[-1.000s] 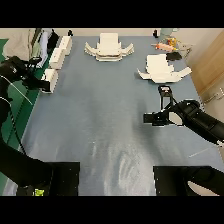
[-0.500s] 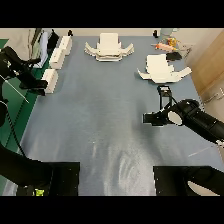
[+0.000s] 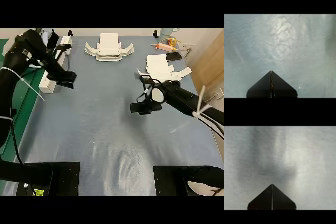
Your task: Fold the box.
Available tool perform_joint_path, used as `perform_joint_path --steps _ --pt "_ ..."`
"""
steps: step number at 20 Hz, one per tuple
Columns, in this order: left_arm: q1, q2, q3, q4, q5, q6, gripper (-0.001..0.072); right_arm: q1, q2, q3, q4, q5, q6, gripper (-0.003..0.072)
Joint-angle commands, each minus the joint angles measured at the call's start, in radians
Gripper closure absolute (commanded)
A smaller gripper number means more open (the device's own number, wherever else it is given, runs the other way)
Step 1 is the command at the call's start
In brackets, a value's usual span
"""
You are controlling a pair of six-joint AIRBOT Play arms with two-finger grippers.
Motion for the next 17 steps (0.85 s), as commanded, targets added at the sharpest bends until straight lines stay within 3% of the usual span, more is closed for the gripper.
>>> perform_joint_path --steps 1,5,9,17 --pt "-0.193 0.055 -0.082 0.005 0.119 -0.067 0.0696 0.0 -0.16 0.182 0.051 0.1 -0.071 0.0679" --pt "-0.351 0.126 -0.292 0.074 0.301 -0.172 0.0696 0.0 -0.206 0.243 0.087 0.094 -0.071 0.0679" --pt "-0.397 0.209 -0.472 0.088 0.444 -0.244 0.0694 0.0 -0.205 0.243 0.094 0.094 -0.071 0.0679" --pt "-0.399 0.207 -0.499 0.08 0.43 -0.243 0.0693 0.0 -0.205 0.243 0.091 0.094 -0.071 0.0679"
